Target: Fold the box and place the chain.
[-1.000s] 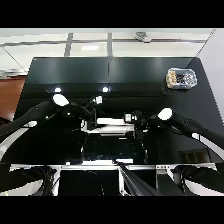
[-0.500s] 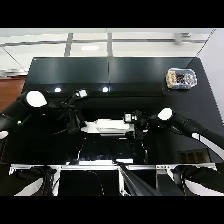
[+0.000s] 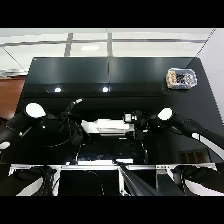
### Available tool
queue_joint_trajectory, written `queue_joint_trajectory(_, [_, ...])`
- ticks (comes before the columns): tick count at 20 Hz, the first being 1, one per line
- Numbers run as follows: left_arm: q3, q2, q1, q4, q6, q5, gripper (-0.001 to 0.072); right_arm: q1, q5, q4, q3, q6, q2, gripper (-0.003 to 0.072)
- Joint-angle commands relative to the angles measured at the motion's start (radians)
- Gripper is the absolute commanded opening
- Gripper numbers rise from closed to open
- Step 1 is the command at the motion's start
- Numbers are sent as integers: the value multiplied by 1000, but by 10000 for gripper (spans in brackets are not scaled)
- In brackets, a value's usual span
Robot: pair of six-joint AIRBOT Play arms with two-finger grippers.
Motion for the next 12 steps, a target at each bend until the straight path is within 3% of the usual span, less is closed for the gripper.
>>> queue_joint_trajectory(1, [-42, -4, -53, -204, 96, 208, 24, 0, 0, 0, 1, 0, 0, 413])
queue_joint_trajectory(6, [-11, -62, -99, -472, 291, 388, 24, 0, 0, 0, 1, 0, 0, 413])
queue_joint_trajectory(9, [58, -143, -99, -457, 290, 496, 24, 0, 0, 0, 1, 0, 0, 413])
queue_joint_trajectory(12, [152, -256, -99, -330, 240, 505, 24, 0, 0, 0, 1, 0, 0, 414])
